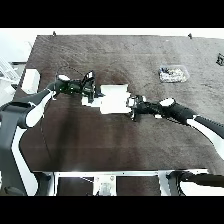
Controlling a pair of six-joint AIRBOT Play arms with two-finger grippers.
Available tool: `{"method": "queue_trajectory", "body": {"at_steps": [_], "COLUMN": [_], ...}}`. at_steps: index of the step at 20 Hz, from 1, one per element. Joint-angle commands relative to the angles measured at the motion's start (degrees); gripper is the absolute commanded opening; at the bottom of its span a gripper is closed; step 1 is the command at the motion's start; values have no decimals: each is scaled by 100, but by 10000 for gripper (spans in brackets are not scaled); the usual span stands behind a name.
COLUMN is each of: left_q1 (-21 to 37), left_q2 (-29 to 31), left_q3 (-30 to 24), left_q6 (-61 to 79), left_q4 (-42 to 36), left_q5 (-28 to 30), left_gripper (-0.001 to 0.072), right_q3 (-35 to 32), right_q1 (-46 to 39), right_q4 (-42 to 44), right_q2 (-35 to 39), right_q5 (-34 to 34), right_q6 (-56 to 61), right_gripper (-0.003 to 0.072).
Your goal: Fold the box and place the chain.
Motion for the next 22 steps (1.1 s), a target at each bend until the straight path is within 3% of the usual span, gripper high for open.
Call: {"method": "queue_trajectory", "body": {"at_steps": [1, 7, 12, 18, 20, 22], "left_q1": [0, 0, 0, 0, 2, 0], "left_q2": [-4, -4, -4, -4, -4, -4], "left_q3": [-2, -2, -2, -2, -2, -2], "left_q6": [2, 2, 2, 0, 2, 0], "left_q4": [2, 2, 2, 2, 2, 2], "left_q5": [0, 0, 0, 0, 0, -2], "left_gripper": [22, 22, 22, 22, 22, 22], "right_q3": [122, 492, 730, 1182, 1198, 1182], "right_q1": [31, -129, -483, -632, -754, -887], "right_q4": [387, 380, 376, 225, -299, -1032], "right_q2": [-24, 39, 26, -511, -485, -240], "right_q5": [-275, -188, 413, 1108, 1582, 1641], "right_q6": [-2, 149, 260, 343, 721, 1172], "right_gripper": [643, 643, 642, 643, 643, 599]}}
